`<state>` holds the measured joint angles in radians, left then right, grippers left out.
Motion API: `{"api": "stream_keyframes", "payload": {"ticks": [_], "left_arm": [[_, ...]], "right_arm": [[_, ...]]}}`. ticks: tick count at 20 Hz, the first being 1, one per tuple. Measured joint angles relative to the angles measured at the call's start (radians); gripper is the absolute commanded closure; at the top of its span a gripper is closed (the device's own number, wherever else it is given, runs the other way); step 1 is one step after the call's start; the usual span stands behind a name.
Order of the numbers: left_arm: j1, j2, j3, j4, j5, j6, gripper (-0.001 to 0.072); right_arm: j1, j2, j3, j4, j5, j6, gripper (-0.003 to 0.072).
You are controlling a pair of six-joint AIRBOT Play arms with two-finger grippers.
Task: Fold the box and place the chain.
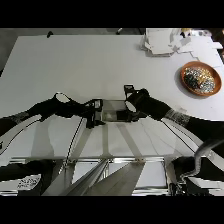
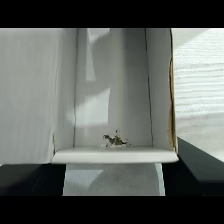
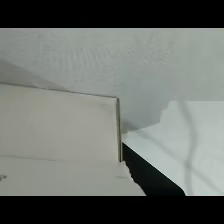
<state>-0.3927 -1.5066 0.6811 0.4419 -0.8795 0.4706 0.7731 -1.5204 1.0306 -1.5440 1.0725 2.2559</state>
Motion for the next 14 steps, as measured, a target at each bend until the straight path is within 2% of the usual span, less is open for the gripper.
{"api": "stream_keyframes", "payload": {"ticks": [5,6,7,11,14], "left_arm": [[0.000,0.000,0.000,-0.001,0.000,-0.003,0.0505],[0.000,0.000,0.000,-0.001,0.000,-0.003,0.0505],[0.000,0.000,0.000,0.000,0.000,-0.001,0.0505],[0.000,0.000,0.000,0.001,0.000,0.002,0.0505],[0.000,0.000,0.000,0.001,0.000,0.002,0.0505]], "right_arm": [[0.000,-0.009,0.002,0.005,0.001,0.003,0.0662],[0.000,-0.010,0.002,0.005,0.001,0.002,0.0579],[0.000,-0.010,0.002,0.002,0.000,-0.010,0.0460],[0.000,0.004,-0.001,0.008,-0.002,-0.026,0.0447],[0.001,0.054,0.000,0.002,0.051,-0.090,0.0443]]}}
